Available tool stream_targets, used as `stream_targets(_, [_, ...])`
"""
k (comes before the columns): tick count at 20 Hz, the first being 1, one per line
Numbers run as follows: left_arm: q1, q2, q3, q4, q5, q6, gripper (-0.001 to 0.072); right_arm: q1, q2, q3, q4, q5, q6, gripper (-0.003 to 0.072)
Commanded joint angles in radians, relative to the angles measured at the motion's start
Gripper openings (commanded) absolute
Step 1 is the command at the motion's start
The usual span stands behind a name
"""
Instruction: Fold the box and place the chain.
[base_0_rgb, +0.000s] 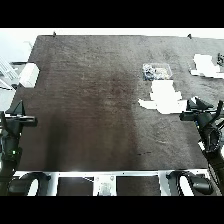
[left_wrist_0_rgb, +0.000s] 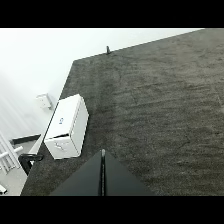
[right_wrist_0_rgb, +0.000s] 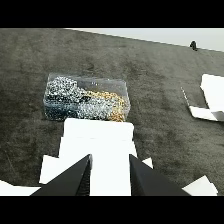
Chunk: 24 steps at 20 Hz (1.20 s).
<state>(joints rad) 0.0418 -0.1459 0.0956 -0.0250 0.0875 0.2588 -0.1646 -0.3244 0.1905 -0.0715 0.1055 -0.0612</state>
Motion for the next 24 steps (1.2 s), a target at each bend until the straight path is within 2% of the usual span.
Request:
stream_targets(1, [0.000,0.001,-0.001,0.000,0.000,0.000,0.0022,0.001,0.000,-0.001,0.000,0.000,0.001,0.0299])
stream_targets(5, [0.000,0.001,-0.001,0.000,0.000,0.000,0.0022,0.001,0.000,0.015,0.003,0.038,0.012,0.0303])
stream_targets(7, [0.000,0.001,-0.001,0.000,0.000,0.000,0.0022,-0.002,-0.026,0.052,0.003,0.024,0.016,0.0407])
stream_targets(8, [0.000,0.001,-0.001,0.000,-0.002,0.000,0.0022,-0.010,-0.064,0.082,0.003,0.014,0.016,0.0412])
stream_targets(12, [0.000,0.001,-0.001,0.000,0.001,0.000,0.0022,-0.122,-0.352,0.261,0.003,0.043,0.044,0.0412])
stream_targets(14, [0.000,0.001,-0.001,0.000,0.000,0.000,0.0022,-0.200,-0.512,0.359,-0.019,0.116,0.082,0.0411])
stream_targets(16, [0.000,0.001,-0.001,0.000,0.000,0.000,0.0022,-0.281,-0.665,0.460,-0.135,0.220,0.227,0.0411])
stream_targets(19, [0.000,0.001,-0.001,0.000,0.000,0.000,0.0022,-0.412,-0.869,0.640,-0.492,0.478,0.606,0.0410])
stream_targets(21, [0.000,0.001,-0.001,0.000,0.000,0.000,0.0022,-0.463,-0.970,0.770,-0.712,0.618,0.771,0.0411])
stream_targets(24, [0.000,0.001,-0.001,0.000,0.000,0.000,0.0022,-0.499,-1.058,0.949,-0.935,0.702,0.938,0.0443])
